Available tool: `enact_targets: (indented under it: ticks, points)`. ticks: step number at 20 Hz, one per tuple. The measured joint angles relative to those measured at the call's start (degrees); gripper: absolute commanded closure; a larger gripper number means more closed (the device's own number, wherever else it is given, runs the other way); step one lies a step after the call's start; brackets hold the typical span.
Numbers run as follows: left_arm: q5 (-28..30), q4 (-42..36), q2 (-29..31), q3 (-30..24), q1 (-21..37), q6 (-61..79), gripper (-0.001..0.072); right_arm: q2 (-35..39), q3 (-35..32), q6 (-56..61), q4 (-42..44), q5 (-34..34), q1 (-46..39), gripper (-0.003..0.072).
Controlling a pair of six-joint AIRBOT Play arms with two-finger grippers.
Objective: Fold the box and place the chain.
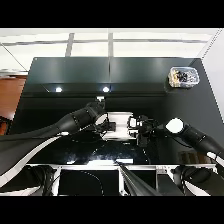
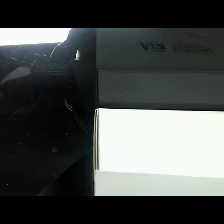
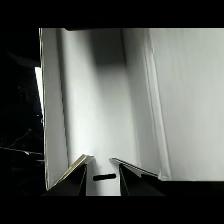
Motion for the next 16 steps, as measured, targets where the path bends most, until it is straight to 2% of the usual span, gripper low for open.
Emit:
enact_targets:
  ticks: [6,8,9,10,11,12,13,14,15,16]
  points:
    - [0.04,-0.09,0.00,0.00,0.00,-0.09,0.0684,-1.36,0.00,0.17,2.19,-0.96,0.04,0.0460]
    - [0.07,-0.09,0.00,0.00,0.00,-0.07,0.0684,-1.77,0.00,0.20,2.84,-1.09,0.04,0.0297]
    - [0.07,-0.11,0.00,0.00,0.00,-0.07,0.0684,-1.95,0.00,0.20,3.32,-1.14,0.04,0.0331]
    - [0.07,-0.11,0.00,0.00,0.00,-0.09,0.0684,-2.01,0.00,0.17,3.65,-1.18,0.04,0.0442]
    - [0.07,-0.11,0.00,0.00,0.00,-0.09,0.0685,-2.08,0.00,0.20,3.91,-1.42,0.04,0.0343]
    - [0.11,-0.11,0.00,0.00,0.00,-0.09,0.0684,-2.12,0.00,0.20,4.31,-1.36,0.04,0.0177]
    - [0.15,-0.11,0.00,0.00,0.00,-0.15,0.0684,-2.14,0.00,0.17,4.66,-1.31,0.04,0.0366]
    - [0.15,-0.11,0.00,0.00,0.00,-0.15,0.0684,-2.19,0.00,0.20,4.92,-1.44,0.04,0.0498]
    - [0.20,-0.11,0.00,0.00,0.00,-0.13,0.0684,-2.19,0.00,0.20,5.22,-1.55,0.04,0.0596]
    - [0.26,-0.11,0.00,0.00,0.00,-0.13,0.0684,-2.19,0.00,0.17,5.27,-1.36,-0.02,0.0647]
